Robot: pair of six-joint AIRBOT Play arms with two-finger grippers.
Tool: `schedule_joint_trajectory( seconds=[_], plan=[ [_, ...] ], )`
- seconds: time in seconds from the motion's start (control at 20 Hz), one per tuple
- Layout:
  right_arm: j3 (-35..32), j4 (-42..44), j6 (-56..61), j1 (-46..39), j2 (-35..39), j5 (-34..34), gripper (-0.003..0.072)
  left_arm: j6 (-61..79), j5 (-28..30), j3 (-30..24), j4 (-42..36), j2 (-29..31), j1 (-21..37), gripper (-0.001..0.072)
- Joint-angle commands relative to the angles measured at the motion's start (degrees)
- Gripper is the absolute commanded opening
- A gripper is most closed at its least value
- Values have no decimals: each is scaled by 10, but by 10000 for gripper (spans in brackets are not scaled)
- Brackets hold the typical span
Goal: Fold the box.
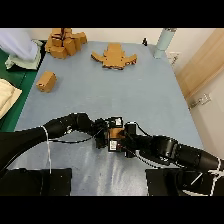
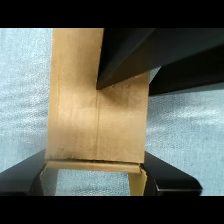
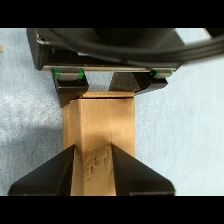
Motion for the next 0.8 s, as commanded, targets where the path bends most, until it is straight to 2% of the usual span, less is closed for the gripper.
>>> schedule_joint_trajectory(
  seconds=[0.0, 0.05, 0.1, 0.15, 0.25, 0.75],
  plan=[
    [0, 0, 0, 0, 7, 0, 331, 0, 0, 0, 0, 0, 0, 379],
    [0, 0, 0, 0, 12, 0, 327, 0, 0, 0, 0, 0, 0, 379],
    [0, -2, 0, 0, 16, 0, 268, 0, 0, 0, 0, 0, 0, 378],
    [0, -4, 0, 0, 19, 0, 257, 0, 0, 0, 0, 0, 0, 379],
    [0, -6, 0, 0, 19, 0, 165, 0, 0, 0, 0, 0, 0, 379],
    [0, -6, 0, 0, 23, 1, 154, 0, 0, 0, 0, 0, 0, 378]
  ],
)
